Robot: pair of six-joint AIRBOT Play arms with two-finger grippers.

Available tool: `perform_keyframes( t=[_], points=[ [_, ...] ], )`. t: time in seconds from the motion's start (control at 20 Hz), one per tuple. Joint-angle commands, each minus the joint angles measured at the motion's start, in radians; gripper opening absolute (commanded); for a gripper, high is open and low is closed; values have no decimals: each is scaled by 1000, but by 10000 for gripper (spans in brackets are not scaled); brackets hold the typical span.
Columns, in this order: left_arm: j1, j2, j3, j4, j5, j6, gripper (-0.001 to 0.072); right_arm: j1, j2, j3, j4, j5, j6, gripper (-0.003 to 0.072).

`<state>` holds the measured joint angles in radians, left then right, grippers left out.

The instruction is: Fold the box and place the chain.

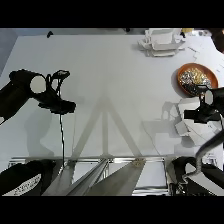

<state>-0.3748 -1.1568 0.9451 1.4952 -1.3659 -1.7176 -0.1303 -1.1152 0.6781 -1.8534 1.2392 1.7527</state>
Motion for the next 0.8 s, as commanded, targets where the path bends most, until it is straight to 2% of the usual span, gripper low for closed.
perform_keyframes(
  t=[0.0, 0.45, 0.65, 0.75],
  points=[
    [1, 1, 0, 0, 0, 0, 9, -1, 0, 1, 0, 0, 0, 18],
    [1, 1, 0, 0, 0, 0, 9, -1, 0, 1, 3, -7, 0, 18],
    [1, 1, 0, 0, 0, 0, 9, -1, 0, 1, 11, -107, 1, 18],
    [1, 1, 0, 0, 0, 0, 9, -1, 0, 1, 18, -78, 0, 18]
  ],
)
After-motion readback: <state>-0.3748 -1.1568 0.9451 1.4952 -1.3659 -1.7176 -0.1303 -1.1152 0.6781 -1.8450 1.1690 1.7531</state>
